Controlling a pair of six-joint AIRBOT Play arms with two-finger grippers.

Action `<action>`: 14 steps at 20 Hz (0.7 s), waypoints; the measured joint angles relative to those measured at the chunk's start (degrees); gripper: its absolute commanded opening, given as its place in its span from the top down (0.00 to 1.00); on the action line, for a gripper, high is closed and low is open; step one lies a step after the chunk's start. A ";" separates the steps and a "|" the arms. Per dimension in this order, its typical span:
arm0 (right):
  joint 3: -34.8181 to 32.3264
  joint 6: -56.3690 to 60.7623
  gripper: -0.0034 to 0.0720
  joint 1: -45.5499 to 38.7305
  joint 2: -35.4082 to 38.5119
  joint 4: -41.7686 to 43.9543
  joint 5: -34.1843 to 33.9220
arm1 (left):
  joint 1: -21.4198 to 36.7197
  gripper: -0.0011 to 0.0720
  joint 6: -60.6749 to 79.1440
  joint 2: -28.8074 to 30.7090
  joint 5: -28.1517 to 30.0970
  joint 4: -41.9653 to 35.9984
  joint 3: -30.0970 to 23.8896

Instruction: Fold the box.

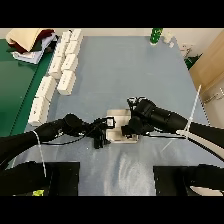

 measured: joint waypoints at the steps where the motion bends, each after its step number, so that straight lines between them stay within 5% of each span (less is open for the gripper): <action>1: -0.02 -0.02 0.26 0.04 0.72 0.02 -1.01 | 0.00 0.49 0.02 0.00 0.00 0.00 0.00; 4: -0.02 -0.02 0.36 -0.11 3.69 -0.35 -3.41 | 0.00 0.49 0.02 0.00 -0.02 0.00 0.00; 5: -0.02 -0.02 0.54 -0.07 5.05 -0.26 -4.24 | 0.00 0.49 0.02 0.00 -0.02 0.00 0.00; 8: -0.02 0.61 0.86 -0.11 9.84 -1.64 -7.50 | 0.00 0.49 0.04 0.00 -0.02 0.02 0.00; 14: -0.13 0.02 0.95 -9.94 15.63 -7.06 -10.86 | 0.00 0.49 0.04 0.00 -0.04 0.02 0.00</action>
